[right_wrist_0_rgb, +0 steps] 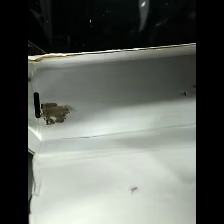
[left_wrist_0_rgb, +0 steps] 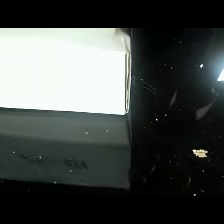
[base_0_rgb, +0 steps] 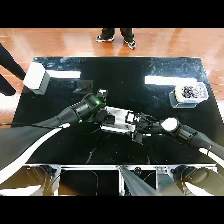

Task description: Fold the box and place the chain.

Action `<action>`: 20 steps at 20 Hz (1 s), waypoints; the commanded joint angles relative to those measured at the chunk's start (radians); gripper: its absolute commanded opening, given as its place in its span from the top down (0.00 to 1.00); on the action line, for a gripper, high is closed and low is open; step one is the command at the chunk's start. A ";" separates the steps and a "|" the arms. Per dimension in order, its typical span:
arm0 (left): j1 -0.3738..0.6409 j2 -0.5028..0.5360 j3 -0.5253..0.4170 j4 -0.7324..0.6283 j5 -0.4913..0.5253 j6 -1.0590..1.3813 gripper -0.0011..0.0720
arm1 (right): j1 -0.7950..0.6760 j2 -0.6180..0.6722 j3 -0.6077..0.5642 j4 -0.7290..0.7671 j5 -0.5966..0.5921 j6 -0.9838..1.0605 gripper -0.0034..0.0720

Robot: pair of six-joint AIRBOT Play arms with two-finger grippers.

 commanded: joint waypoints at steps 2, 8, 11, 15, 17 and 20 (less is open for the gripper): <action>0.001 -0.008 0.032 -0.001 0.090 0.024 0.96 | 0.000 0.008 0.000 0.001 0.035 0.000 0.19; 0.007 0.007 0.032 0.022 0.163 0.006 0.96 | 0.000 0.085 0.053 -0.193 0.130 0.306 0.11; 0.011 0.034 0.029 0.033 0.134 -0.022 0.96 | 0.000 0.092 0.071 -0.369 0.243 0.447 0.11; 0.035 0.037 0.003 0.034 0.108 -0.056 0.96 | 0.000 0.091 0.071 -0.405 0.245 0.397 0.11; 0.038 0.037 -0.011 0.000 0.082 -0.053 0.96 | 0.000 0.090 0.071 -0.407 0.217 0.395 0.16; 0.040 0.037 -0.021 0.002 0.077 -0.050 0.96 | 0.000 0.083 0.071 -0.437 0.163 0.395 0.16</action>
